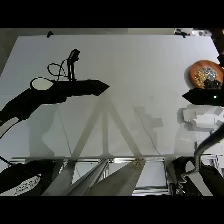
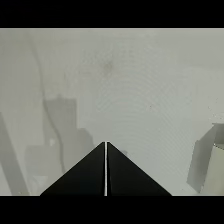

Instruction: Fold the box and place the chain.

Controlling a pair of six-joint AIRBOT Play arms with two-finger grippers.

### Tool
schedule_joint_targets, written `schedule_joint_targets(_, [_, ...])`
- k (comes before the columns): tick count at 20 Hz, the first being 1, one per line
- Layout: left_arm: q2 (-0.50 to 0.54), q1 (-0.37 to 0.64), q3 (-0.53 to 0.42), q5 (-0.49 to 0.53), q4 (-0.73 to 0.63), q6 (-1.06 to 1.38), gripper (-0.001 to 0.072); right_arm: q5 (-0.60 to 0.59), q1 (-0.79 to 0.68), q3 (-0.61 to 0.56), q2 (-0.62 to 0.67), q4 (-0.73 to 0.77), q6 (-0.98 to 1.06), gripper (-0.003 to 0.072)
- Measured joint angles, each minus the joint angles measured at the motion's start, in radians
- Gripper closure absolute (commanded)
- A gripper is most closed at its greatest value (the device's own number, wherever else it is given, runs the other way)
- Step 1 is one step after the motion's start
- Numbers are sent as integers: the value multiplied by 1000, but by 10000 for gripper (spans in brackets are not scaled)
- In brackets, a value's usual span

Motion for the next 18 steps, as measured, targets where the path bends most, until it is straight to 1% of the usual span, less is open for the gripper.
schedule_joint_targets(5, [0,0,0,0,0,0,455,0,0,0,0,-1,0,673])
schedule_joint_targets(7, [0,0,0,0,0,0,455,-20,0,0,0,0,0,674])
schedule_joint_targets(9, [0,0,0,0,0,0,455,-43,0,0,-1,-44,13,672])
schedule_joint_targets(10, [0,0,0,0,0,0,455,-51,1,0,-2,-115,41,671])
schedule_joint_targets(11, [0,0,0,0,0,0,455,-58,0,0,-4,-204,72,634])
schedule_joint_targets(13, [0,0,0,0,0,0,455,-72,0,0,-7,-432,139,546])
schedule_joint_targets(14, [0,0,0,0,0,0,455,-84,-2,1,-9,-549,170,438])
schedule_joint_targets(15, [0,0,0,0,0,0,455,-98,-10,1,-10,-645,192,388])
schedule_joint_targets(17, [0,0,0,0,0,0,455,-134,-59,1,-24,-779,226,383])
schedule_joint_targets(18, [0,0,0,0,0,0,455,-145,-100,2,-41,-824,240,337])
